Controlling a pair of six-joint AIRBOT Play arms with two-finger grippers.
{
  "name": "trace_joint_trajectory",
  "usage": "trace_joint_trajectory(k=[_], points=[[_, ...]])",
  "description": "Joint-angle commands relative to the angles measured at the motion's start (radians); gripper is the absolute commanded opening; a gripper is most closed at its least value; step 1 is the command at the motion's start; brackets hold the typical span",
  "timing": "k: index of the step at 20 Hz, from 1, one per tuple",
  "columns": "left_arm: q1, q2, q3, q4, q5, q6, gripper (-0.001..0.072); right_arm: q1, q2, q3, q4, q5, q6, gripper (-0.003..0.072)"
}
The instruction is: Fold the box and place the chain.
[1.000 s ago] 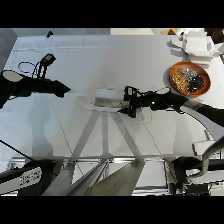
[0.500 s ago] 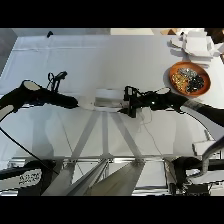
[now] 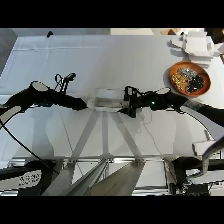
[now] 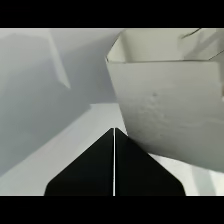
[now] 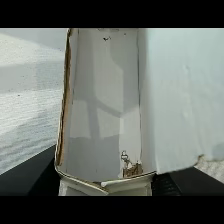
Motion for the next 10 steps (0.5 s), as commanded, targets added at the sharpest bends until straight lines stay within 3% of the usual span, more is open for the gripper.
trace_joint_trajectory(k=[1,6,9,10], points=[[-0.004,0.000,0.000,-0.086,0.017,0.040,0.0006,0.000,0.000,0.001,0.000,0.000,0.000,0.0498],[-0.004,0.000,0.000,-0.090,0.022,0.040,0.0017,0.000,0.000,0.001,0.000,0.000,0.000,0.0498],[-0.002,0.001,0.000,-0.128,0.023,0.041,0.0178,0.000,0.000,0.001,0.000,0.000,0.000,0.0498],[-0.002,0.001,0.000,-0.154,0.026,0.041,0.0178,0.000,0.000,0.001,0.000,0.000,0.000,0.0498]])
